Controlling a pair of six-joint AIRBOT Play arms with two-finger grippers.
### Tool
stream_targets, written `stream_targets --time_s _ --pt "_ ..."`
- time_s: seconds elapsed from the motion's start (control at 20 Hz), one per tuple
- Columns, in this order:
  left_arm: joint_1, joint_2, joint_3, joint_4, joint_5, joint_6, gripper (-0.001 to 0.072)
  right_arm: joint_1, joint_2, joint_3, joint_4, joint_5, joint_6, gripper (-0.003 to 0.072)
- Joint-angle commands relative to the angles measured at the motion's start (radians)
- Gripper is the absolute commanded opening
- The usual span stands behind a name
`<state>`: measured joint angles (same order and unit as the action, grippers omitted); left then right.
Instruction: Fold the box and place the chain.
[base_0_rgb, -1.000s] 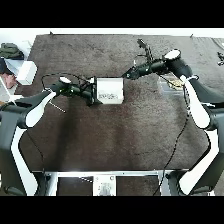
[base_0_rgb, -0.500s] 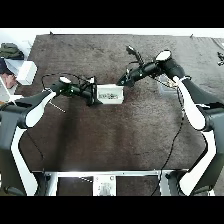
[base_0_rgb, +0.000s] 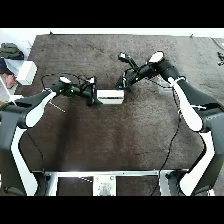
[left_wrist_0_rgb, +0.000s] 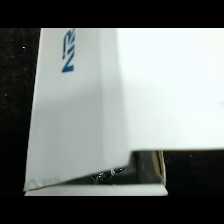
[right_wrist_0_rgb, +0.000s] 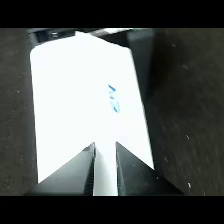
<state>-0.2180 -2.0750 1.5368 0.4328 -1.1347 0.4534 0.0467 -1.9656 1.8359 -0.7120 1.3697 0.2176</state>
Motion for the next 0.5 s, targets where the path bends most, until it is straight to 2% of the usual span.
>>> stream_targets --time_s 0.0,0.05,0.25,0.45 --pt "0.001 0.000 0.000 0.000 0.000 0.000 0.0345 0.023 0.000 0.001 -0.006 -0.003 -0.043 0.0229" --pt "0.001 0.000 0.000 0.000 0.000 0.000 0.0345 0.023 0.000 0.001 -0.005 -0.002 -0.043 0.0302" --pt "0.001 0.000 0.000 0.000 0.000 0.000 0.0345 0.023 0.006 0.000 0.005 0.042 -0.037 0.0301" --pt "0.001 0.000 0.000 0.000 0.000 0.000 0.0345 0.023 0.006 0.000 -0.011 0.032 -0.031 0.0302"
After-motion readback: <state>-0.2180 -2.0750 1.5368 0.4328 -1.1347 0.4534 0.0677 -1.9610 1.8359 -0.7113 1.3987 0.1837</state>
